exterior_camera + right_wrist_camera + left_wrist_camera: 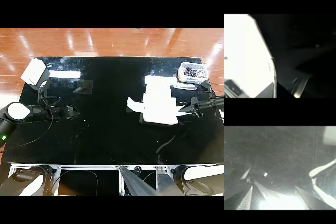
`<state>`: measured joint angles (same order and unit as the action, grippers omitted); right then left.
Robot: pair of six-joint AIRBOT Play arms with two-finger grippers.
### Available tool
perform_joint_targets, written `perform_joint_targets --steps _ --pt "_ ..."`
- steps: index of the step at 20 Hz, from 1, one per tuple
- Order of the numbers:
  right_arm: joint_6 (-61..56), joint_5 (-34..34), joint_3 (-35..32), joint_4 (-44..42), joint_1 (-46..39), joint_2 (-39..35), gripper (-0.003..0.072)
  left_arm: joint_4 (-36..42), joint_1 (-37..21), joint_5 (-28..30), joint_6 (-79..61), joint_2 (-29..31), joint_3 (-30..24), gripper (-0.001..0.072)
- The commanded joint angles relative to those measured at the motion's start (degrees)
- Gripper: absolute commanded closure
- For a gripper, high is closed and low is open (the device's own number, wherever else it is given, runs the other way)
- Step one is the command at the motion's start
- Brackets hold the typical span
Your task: Fold the box and place the chain.
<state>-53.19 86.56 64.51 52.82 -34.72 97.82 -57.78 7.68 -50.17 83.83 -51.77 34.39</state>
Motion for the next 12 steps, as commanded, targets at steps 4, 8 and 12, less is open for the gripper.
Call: perform_joint_targets --steps 4,8,12 --pt "2.82 3.52 -0.28 -6.32 1.09 -3.19 0.0642 0.00 0.02 0.02 -0.02 -0.04 -0.02 0.0080" --pt "5.03 1.20 -5.55 -11.26 6.62 -10.73 0.0642 0.00 0.02 0.07 -0.02 -0.04 -0.02 0.0084" --pt "8.22 -7.52 -19.58 -16.55 17.38 -22.21 0.0642 -0.02 0.02 0.09 -0.04 -0.04 -0.02 0.0085"
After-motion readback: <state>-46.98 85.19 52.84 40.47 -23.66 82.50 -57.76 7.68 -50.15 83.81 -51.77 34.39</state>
